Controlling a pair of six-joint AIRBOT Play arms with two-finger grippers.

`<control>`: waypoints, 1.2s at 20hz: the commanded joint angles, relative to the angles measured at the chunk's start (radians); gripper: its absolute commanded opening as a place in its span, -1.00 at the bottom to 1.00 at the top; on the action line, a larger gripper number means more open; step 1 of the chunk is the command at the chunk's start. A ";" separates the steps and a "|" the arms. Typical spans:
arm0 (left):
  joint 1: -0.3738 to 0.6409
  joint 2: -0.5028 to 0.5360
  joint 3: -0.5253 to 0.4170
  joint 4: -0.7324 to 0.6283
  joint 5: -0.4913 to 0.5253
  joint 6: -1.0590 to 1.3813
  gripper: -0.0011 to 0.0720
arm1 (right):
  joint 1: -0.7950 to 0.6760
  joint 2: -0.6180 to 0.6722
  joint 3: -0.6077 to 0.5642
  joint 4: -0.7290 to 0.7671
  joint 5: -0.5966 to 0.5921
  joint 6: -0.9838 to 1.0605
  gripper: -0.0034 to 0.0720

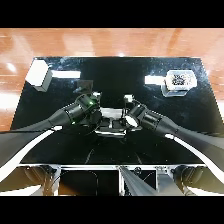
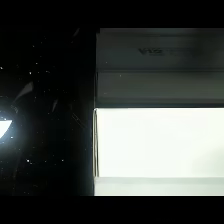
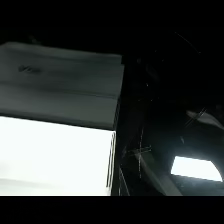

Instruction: Fold the box and place the chain.

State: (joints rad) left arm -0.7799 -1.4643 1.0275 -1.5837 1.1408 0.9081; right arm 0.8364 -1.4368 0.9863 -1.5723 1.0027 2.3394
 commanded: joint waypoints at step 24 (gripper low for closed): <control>0.000 0.000 0.000 -0.010 -0.003 0.000 -0.92 | -0.013 -0.040 0.030 0.035 -0.009 -0.092 -0.81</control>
State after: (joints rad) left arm -0.7795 -1.4643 1.0271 -1.5906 1.1423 0.9058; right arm 0.8227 -1.4776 1.0107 -1.5398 0.9901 2.2581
